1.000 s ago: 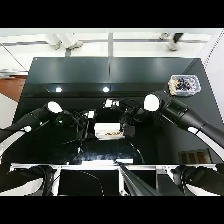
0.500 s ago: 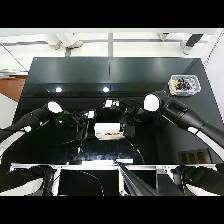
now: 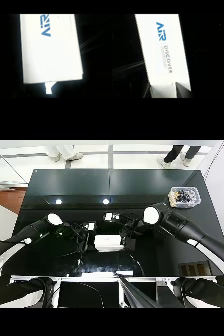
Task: Fold the box and place the chain.
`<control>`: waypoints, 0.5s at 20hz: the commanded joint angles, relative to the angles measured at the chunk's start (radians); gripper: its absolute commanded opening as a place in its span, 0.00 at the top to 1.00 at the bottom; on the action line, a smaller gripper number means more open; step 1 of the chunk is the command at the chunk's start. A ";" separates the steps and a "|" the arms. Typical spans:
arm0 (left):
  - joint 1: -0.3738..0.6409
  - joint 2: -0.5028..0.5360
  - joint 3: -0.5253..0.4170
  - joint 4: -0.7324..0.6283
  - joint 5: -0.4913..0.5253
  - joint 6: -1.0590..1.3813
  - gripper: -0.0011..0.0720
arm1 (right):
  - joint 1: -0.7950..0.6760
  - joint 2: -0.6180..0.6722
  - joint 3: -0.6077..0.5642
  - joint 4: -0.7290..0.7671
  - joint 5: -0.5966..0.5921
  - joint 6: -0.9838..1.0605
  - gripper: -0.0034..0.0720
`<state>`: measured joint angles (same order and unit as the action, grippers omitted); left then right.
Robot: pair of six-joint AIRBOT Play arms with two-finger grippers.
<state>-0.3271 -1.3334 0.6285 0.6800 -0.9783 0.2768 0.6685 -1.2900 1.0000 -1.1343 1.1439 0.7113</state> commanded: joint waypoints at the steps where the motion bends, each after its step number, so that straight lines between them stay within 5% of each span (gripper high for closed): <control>1: -0.001 -0.001 -0.001 0.000 0.000 0.000 0.29 | 0.000 0.000 0.000 -0.001 0.000 0.000 0.46; 10: -0.001 -0.001 -0.001 0.000 0.000 0.000 0.29 | 0.000 0.000 -0.018 0.005 -0.008 0.000 0.46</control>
